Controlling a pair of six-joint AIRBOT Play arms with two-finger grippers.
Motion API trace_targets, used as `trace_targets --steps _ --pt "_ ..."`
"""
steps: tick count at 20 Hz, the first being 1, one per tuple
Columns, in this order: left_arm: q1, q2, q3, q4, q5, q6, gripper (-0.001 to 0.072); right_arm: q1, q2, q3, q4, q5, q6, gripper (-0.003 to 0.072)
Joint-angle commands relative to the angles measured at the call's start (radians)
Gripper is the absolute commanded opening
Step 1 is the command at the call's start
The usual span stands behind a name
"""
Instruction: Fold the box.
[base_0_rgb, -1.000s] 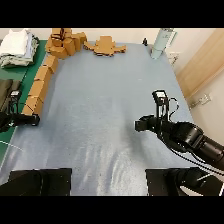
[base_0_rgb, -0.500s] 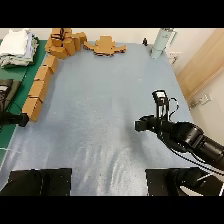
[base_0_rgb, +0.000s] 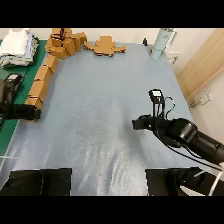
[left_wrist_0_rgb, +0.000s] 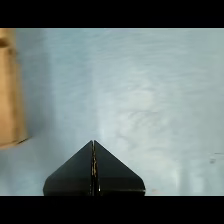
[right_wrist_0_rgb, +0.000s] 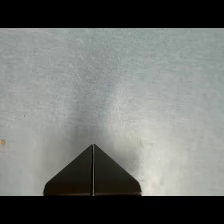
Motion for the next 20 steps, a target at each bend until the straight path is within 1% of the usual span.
trace_targets --steps 1,3,5,6,7,9,12,14,20 --pt "-0.271 -0.089 0.121 0.032 0.002 -0.203 0.0011 -0.052 -0.137 0.137 0.085 -0.011 -0.117 0.0004" --pt "-0.421 -0.204 0.237 0.112 0.005 -0.3 0.0012 -0.116 -0.258 0.277 0.209 -0.047 -0.257 0.0005" --pt "-0.546 -0.326 0.348 0.158 0.007 -0.343 0.0011 -0.175 -0.383 0.426 0.352 -0.123 -0.394 0.0005" --pt "-0.592 -0.38 0.389 0.164 0.011 -0.364 0.0012 -0.199 -0.449 0.502 0.41 -0.169 -0.444 0.0004" --pt "-0.632 -0.434 0.424 0.163 0.019 -0.388 0.0011 -0.214 -0.51 0.571 0.438 -0.212 -0.465 0.0004" --pt "-0.694 -0.517 0.454 0.162 0.037 -0.397 0.0011 -0.227 -0.609 0.673 0.458 -0.27 -0.467 0.0004" --pt "-0.738 -0.603 0.458 0.159 0.038 -0.444 0.0012 -0.229 -0.724 0.769 0.482 -0.334 -0.467 0.0004" --pt "-0.742 -0.627 0.458 0.143 0.041 -0.443 0.0012 -0.226 -0.771 0.802 0.5 -0.34 -0.466 0.0005" --pt "-0.742 -0.628 0.458 0.143 0.041 -0.443 0.0012 -0.226 -0.78 0.801 0.512 -0.348 -0.466 0.0005"
